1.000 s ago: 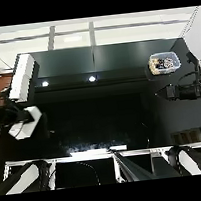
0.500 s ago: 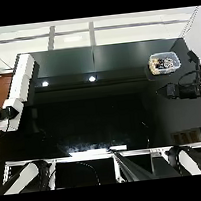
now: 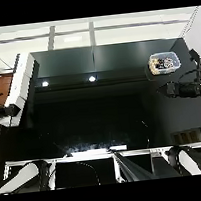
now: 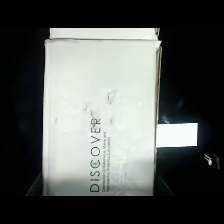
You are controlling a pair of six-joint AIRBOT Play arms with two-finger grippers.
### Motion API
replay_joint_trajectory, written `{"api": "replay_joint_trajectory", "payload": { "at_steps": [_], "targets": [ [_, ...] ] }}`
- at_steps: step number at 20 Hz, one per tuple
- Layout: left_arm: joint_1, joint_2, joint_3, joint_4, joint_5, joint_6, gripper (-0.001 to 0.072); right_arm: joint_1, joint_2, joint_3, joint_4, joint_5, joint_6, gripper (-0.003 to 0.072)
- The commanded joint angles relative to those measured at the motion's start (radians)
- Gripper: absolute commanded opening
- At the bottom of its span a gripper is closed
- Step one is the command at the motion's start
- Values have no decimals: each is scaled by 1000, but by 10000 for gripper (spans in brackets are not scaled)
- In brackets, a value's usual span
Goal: Fold the box and place the chain.
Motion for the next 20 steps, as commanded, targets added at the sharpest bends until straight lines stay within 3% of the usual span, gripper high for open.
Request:
{"api": "replay_joint_trajectory", "payload": {
  "at_steps": [1,2,5,8,11,12,14,15,18,20],
  "targets": [
    [-19,-31,1,-21,53,18,564,1,1,0,0,-2,7,13],
    [-24,-28,6,-9,54,18,718,1,1,0,0,2,9,14],
    [-26,7,78,13,-43,5,718,0,1,8,0,-5,9,19],
    [-29,76,210,-8,-183,-59,715,0,1,103,1,-31,6,18],
    [-32,133,318,-178,-348,-100,708,0,1,268,0,9,6,17],
    [-33,149,339,-253,-397,-108,636,0,2,322,-1,61,6,16],
    [-32,190,352,-407,-513,-125,139,1,37,393,-6,215,-2,14],
    [-33,205,345,-469,-566,-117,27,1,84,388,-40,228,-2,12],
    [-51,272,267,-565,-670,-98,25,1,251,280,-180,74,11,11],
    [-105,374,143,-565,-613,-77,25,0,354,146,-239,-54,11,11]
  ]
}}
